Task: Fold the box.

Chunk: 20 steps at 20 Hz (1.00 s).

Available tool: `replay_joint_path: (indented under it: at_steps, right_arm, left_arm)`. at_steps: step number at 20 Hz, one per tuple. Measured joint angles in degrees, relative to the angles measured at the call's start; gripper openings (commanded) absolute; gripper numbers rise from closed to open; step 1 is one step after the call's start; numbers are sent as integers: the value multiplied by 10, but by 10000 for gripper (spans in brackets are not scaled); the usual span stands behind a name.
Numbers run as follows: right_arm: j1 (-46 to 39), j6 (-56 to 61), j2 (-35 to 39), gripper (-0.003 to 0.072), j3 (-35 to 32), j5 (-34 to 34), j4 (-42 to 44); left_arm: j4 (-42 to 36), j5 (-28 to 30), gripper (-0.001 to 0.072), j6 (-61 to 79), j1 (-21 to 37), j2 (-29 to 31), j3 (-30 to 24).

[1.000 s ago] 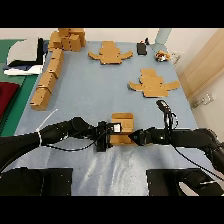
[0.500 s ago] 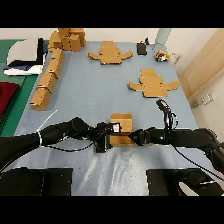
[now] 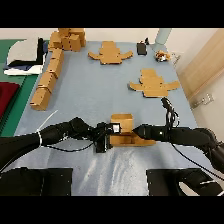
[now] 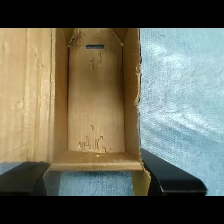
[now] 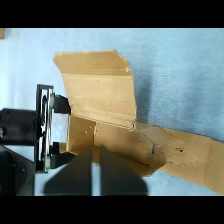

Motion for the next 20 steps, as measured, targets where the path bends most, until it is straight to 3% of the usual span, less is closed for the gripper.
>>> replay_joint_path:
  at_steps: [5, 14, 20]
  right_arm:
    - [6, -7, -65, 0, 31, 12, 2]
    - [9, -221, -324, 0, 176, -7, -13]
    - [9, -310, -381, 0, 193, -14, -18]
  left_arm:
    - [0, 0, 392, 0, 0, 0, -1]
    - [0, 0, 392, 1, -1, 0, -1]
    - [0, -1, 392, 1, -1, 0, -1]
